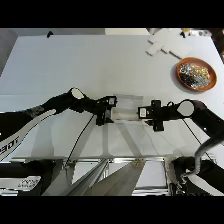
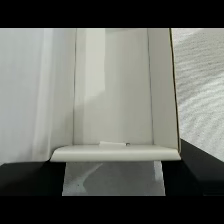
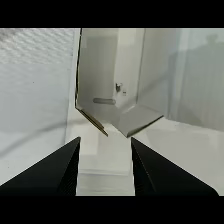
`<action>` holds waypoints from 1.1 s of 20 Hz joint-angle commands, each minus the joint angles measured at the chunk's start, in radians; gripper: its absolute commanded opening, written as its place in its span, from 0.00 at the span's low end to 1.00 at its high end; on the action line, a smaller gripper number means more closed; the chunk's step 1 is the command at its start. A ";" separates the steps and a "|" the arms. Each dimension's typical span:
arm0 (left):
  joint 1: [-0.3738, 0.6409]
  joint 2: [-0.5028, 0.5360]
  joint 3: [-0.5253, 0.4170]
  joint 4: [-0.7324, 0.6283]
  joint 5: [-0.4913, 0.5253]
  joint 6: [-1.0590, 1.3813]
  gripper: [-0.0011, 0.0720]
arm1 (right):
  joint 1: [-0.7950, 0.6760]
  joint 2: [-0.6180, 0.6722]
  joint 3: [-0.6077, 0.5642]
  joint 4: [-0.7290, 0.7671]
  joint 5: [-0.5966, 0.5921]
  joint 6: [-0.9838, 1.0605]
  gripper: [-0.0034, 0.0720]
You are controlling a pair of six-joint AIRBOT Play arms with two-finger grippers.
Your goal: Fold the box and place the chain.
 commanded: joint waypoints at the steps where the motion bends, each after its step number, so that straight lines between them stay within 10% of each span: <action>1: 0.000 0.000 0.000 0.000 0.000 0.000 0.46 | 0.000 -0.026 -0.001 0.032 -0.002 -0.028 0.44; 9: 0.000 0.000 0.000 0.000 0.000 0.000 0.46 | 0.001 -0.027 -0.001 0.162 -0.047 -0.050 0.27; 22: 0.000 0.000 0.000 0.000 0.000 0.000 0.46 | 0.001 -0.058 -0.003 0.340 -0.107 -0.054 0.32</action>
